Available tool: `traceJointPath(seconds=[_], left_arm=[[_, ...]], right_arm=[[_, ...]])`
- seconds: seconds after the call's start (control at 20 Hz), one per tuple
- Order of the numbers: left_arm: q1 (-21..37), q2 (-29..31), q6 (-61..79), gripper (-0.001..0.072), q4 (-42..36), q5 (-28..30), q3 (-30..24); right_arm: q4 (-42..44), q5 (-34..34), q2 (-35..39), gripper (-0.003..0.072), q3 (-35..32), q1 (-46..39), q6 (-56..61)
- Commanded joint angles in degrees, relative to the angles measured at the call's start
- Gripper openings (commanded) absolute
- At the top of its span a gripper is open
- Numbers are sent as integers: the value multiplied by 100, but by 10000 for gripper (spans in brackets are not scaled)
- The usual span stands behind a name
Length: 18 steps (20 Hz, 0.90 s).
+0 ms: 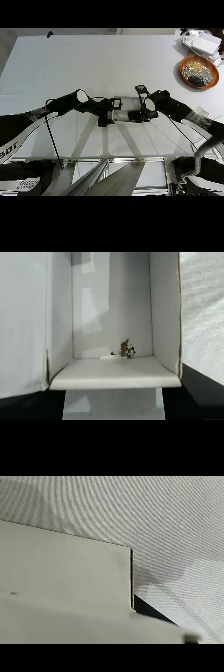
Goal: Fold the box and place the chain.
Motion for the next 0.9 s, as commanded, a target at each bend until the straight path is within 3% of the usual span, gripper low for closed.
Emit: traceJointPath(seconds=[0.0,0.1,0.25,0.3,0.35,0.4,0.7,0.85], left_arm=[[4,0,-4,133,0,0,-2],[4,0,-4,133,0,0,-2],[4,0,-4,133,0,0,-2],[4,0,-4,133,0,0,-2],[4,0,-4,133,0,0,-2],[4,0,-4,133,0,0,-2],[4,0,-4,133,0,0,-2],[4,0,-4,133,0,0,-2]], right_arm=[[-37,-120,-28,151,-2,2,-4],[-63,-109,-48,14,-2,2,-9],[-57,-107,-33,19,-2,2,-122],[-59,-79,-7,122,-2,2,-155],[-79,-52,48,294,-2,2,-212],[-79,-22,120,343,-2,2,-356],[-815,625,966,344,2,-57,-789],[-850,962,1600,351,195,-531,-1252]])
